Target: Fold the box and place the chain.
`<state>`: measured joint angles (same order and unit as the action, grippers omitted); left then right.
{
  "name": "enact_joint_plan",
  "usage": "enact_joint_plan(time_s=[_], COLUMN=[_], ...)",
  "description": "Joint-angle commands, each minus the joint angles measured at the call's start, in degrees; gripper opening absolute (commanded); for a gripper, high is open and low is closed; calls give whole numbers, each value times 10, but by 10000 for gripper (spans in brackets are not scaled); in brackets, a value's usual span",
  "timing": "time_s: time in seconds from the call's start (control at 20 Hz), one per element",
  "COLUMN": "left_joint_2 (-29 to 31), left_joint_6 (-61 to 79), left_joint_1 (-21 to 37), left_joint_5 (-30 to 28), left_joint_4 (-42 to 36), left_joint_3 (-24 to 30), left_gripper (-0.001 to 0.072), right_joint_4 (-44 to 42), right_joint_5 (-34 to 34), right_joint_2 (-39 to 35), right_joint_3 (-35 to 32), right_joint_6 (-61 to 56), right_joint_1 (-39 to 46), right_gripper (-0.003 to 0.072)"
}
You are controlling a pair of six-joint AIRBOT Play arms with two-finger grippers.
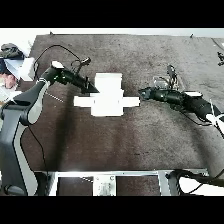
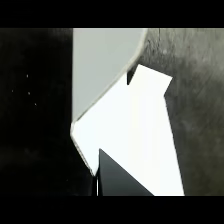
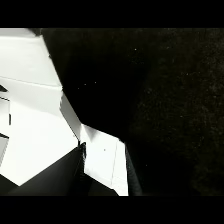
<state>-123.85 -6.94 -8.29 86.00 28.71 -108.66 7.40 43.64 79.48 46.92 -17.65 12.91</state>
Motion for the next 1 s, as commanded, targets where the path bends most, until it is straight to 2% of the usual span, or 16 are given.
enact_joint_plan(time_s=[0.0, 0.25, 0.45, 0.8, 0.95], left_joint_2=[6, 36, 44, 42, 36], left_joint_6=[109, 217, 258, 307, 309], left_joint_1=[0, 5, 16, 16, 16], left_joint_5=[-13, -79, -97, -122, -128], left_joint_4=[-1, -39, -56, -21, -17], left_joint_3=[11, 90, 132, 143, 145], left_gripper=[5, 6, 6, 8, 9], right_joint_4=[-1, 2, 5, 5, 5], right_joint_5=[14, 14, 11, 10, 40], right_joint_2=[-4, -4, -4, -4, -4], right_joint_3=[1, 1, 1, 1, 1], right_joint_6=[-1, 1, 1, 46, 93], right_joint_1=[13, 13, 10, -19, -19], right_gripper=[301, 301, 301, 303, 304])
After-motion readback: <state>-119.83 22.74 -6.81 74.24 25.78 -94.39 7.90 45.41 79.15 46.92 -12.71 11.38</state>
